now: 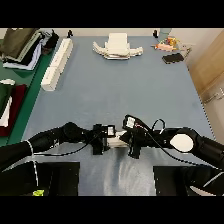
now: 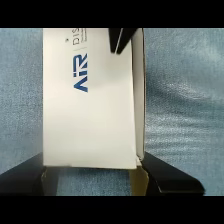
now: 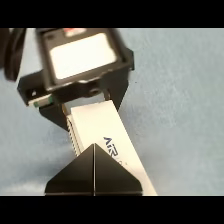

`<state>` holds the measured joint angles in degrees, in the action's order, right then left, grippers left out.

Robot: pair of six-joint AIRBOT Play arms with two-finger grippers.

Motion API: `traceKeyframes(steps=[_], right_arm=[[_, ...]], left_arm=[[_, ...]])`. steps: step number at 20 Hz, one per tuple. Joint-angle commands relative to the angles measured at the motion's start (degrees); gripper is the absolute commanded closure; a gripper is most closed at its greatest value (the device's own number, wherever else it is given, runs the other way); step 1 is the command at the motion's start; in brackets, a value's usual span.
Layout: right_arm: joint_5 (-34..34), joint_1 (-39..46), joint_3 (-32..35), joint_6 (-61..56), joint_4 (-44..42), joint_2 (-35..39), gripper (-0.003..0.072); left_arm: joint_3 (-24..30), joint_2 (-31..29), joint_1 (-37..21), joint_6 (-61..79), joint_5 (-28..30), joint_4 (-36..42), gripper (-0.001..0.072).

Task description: Fold the box.

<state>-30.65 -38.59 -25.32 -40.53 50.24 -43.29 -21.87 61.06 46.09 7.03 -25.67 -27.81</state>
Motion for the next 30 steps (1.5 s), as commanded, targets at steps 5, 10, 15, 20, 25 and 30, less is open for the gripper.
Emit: traceKeyframes(steps=[5,10,15,20,25,30], right_arm=[[10.99,-0.11,6.84,-4.83,-14.75,0.28,0.0683],[10.97,-0.11,9.55,-4.44,-15.80,0.26,0.0682],[10.99,-0.11,12.11,-4.44,-17.07,-0.02,0.0683],[11.67,-0.11,12.79,-4.46,-18.25,-2.43,0.0682],[11.67,-0.09,12.70,-4.39,-18.58,-2.34,0.0683],[13.46,-0.09,12.66,-4.44,-18.56,3.26,0.0682]], left_arm=[[0.02,0.02,0.00,0.02,0.02,0.00,0.0306],[0.02,0.02,0.00,0.02,0.02,0.00,0.0306],[0.02,0.02,0.00,0.02,0.02,0.00,0.0306],[0.02,0.02,0.00,0.02,0.02,0.00,0.0306],[0.02,0.02,0.00,0.02,0.02,0.00,0.0305],[0.02,0.02,0.00,0.02,0.02,0.00,0.0306]])
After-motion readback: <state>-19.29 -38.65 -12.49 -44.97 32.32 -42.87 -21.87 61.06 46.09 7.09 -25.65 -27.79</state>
